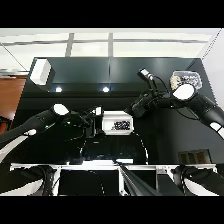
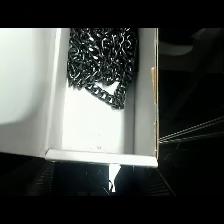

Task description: Fold the box and place the chain.

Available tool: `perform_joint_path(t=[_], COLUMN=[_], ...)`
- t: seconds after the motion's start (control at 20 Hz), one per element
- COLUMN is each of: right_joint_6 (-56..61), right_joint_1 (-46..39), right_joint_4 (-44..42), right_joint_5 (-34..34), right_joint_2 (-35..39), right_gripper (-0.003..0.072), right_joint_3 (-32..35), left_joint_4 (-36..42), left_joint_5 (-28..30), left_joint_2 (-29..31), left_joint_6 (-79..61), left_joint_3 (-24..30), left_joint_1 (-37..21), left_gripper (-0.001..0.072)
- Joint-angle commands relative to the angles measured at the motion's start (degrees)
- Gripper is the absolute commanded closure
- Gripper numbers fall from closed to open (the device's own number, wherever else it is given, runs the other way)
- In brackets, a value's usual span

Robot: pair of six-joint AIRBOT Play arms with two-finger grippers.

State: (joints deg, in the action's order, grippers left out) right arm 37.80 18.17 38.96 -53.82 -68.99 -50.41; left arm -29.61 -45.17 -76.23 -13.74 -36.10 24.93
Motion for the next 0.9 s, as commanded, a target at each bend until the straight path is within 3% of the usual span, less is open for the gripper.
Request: perform_joint_path(t=[0.0, 0.2, 0.6, 0.7, 0.8, 0.85], right_joint_6=[-10.93, -15.32, -23.96, -23.96, -23.98, -23.89], right_joint_1=[0.28, 0.52, 5.01, 5.16, 5.16, 5.16], right_joint_4=[4.33, 5.77, 5.92, 5.92, 6.12, 6.12], right_joint_5=[-9.03, -12.15, -8.13, -6.08, -6.08, -6.19], right_joint_2=[-0.44, -0.46, -3.23, -3.23, -3.23, -3.23], right_gripper=[0.001, 0.001, 0.0011, 0.0088, 0.0099, 0.0231], right_joint_3=[-1.55, -1.53, -1.51, -1.51, -1.51, -1.51], left_joint_4=[-0.02, -0.02, -0.02, -0.02, -0.02, -0.02], left_joint_5=[0.0, -0.02, -0.04, -0.04, -0.04, -0.04], left_joint_2=[0.02, 0.02, 0.02, 0.02, 0.02, 0.02], left_joint_6=[0.02, 0.02, 0.02, 0.02, 0.02, 0.02], left_joint_3=[-0.07, -0.07, -0.07, -0.07, -0.07, -0.07], left_joint_1=[-0.04, -0.04, -0.04, -0.04, -0.04, -0.04], left_gripper=[0.0366, 0.0366, 0.0366, 0.0366, 0.0366, 0.0366])
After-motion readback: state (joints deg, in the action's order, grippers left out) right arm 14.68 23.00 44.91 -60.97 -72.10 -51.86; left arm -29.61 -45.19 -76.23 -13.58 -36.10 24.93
